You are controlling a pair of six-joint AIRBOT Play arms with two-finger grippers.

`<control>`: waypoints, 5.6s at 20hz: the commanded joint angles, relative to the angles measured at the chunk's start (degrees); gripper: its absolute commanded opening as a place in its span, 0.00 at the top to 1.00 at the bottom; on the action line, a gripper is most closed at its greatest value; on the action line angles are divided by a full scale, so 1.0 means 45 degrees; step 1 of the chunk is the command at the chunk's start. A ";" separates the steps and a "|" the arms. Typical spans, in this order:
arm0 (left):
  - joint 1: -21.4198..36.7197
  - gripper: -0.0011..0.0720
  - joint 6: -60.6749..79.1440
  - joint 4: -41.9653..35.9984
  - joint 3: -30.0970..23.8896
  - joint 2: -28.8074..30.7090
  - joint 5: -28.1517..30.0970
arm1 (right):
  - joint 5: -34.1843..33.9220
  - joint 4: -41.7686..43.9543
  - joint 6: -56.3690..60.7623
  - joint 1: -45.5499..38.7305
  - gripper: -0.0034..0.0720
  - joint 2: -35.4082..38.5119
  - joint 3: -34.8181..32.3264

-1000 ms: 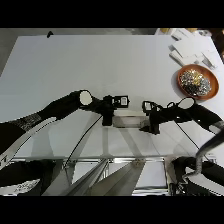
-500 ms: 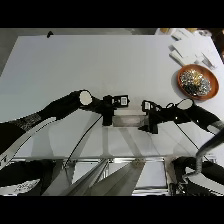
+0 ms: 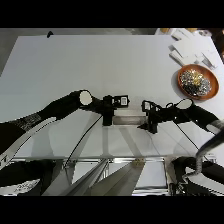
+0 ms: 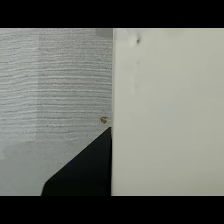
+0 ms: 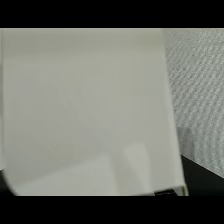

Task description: Fold the box and place the chain.

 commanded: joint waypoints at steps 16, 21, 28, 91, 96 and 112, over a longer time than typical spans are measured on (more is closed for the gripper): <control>-0.0005 0.97 0.0000 0.0000 0.0010 0.0010 0.0000 | 0.0321 -0.0248 0.0034 0.0015 0.53 -0.0044 -0.0010; -0.0005 0.97 0.0000 0.0000 0.0010 0.0010 0.0000 | 0.0321 -0.0248 0.0034 0.0015 0.53 -0.0044 -0.0010; -0.0005 0.97 0.0000 0.0000 0.0010 0.0010 -0.0005 | 0.0321 -0.0243 0.0034 0.0010 0.53 -0.0044 -0.0010; 0.0121 0.98 -0.3016 0.4061 0.0010 0.4838 -0.4760 | -0.0151 0.0058 -0.1972 0.0010 0.56 -0.0452 -0.0010; -0.0811 0.98 -0.3842 0.3133 -0.0010 0.4736 -0.4760 | -0.0155 0.0053 -0.1972 0.0015 0.56 -0.0452 -0.0010; -0.2443 0.98 -0.5265 0.1039 -0.0010 0.1642 0.5251 | -0.0155 0.0058 -0.1972 0.0015 0.56 -0.0452 -0.0010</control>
